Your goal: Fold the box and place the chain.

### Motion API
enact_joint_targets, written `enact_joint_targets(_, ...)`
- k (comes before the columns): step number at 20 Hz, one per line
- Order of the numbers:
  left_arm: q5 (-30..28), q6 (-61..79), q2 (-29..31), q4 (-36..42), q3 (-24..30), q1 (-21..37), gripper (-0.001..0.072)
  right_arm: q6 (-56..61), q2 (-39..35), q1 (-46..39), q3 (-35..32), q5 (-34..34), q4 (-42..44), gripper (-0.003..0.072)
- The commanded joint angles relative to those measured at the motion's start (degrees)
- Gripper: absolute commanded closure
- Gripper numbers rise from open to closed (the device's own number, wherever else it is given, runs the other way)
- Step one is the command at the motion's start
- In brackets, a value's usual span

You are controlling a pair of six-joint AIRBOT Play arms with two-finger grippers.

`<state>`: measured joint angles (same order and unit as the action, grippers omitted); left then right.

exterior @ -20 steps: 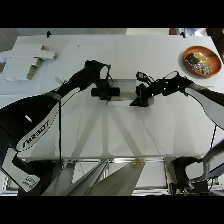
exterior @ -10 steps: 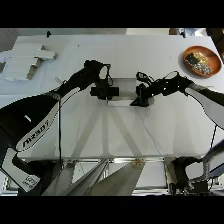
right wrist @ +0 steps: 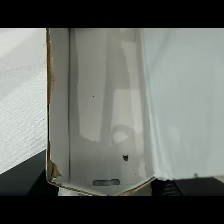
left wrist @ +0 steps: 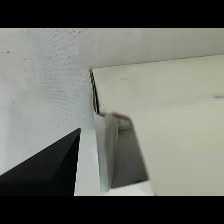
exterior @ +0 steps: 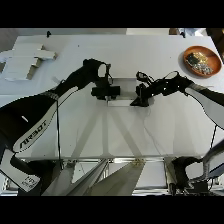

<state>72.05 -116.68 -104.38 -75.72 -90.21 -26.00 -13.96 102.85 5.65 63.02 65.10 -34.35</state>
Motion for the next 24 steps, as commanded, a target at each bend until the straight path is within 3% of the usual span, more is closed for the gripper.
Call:
enact_joint_targets(1,-0.39,7.91,2.86,5.84,-0.02,3.02,0.0244,0.0,0.0,0.0,0.02,0.04,0.04,0.0232)
enact_joint_targets(8,5.84,48.57,6.82,28.15,0.5,17.94,0.0252,0.0,0.0,0.0,0.02,0.04,0.04,0.0232)
enact_joint_targets(13,5.84,85.74,6.84,44.35,7.52,25.44,0.0252,0.0,0.0,0.0,0.02,0.04,0.04,0.0232)
enact_joint_targets(17,5.79,113.2,6.75,46.69,15.15,26.69,0.0246,0.0,0.0,0.0,0.02,0.04,0.04,0.0232)
enact_joint_targets(22,5.49,127.03,5.75,45.7,20.22,25.46,0.0044,0.0,0.0,0.0,0.02,0.04,0.04,0.0232)
enact_joint_targets(24,4.61,131.93,4.87,44.19,20.28,24.24,0.0008,0.0,0.0,0.0,0.02,0.04,0.04,0.0232)
